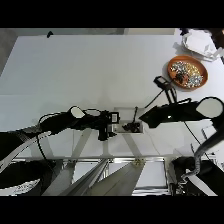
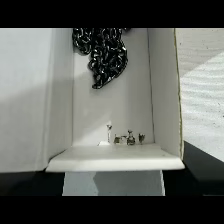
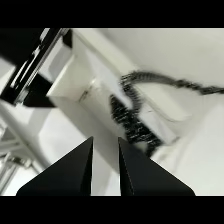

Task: Fold the box and place the chain.

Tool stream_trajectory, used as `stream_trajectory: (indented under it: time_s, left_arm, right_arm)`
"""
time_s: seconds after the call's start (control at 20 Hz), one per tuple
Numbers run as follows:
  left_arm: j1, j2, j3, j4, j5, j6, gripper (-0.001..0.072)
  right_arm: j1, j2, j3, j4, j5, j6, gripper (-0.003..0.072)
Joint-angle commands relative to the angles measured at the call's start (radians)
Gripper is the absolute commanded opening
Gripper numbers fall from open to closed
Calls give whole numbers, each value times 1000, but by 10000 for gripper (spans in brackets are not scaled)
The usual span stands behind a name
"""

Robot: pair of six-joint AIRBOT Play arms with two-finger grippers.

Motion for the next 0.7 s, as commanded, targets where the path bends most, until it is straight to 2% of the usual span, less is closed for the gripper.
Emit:
stream_trajectory:
  time_s: [0.0, 0.05, 0.15, 0.3, 0.45, 0.65]
  left_arm:
    - [0, 0, 0, 0, 0, 0, 272]
    - [0, 0, 0, 0, 0, 0, 272]
    - [0, 0, 0, 0, 0, 0, 272]
    - [0, 0, 0, 0, -1, 0, 272]
    - [0, 0, 0, 0, -3, 0, 272]
    - [0, 0, 0, 0, -3, 0, 272]
  right_arm:
    - [-132, 77, 41, -240, -37, 145, 185]
    - [-173, 67, 41, -340, -97, 190, 200]
    - [-229, 0, 47, -417, -159, 204, 280]
    - [-236, -184, 90, -422, -185, 208, 286]
    - [-233, -390, 190, -428, -154, 222, 286]
    - [-176, -553, 288, -459, -148, 269, 286]
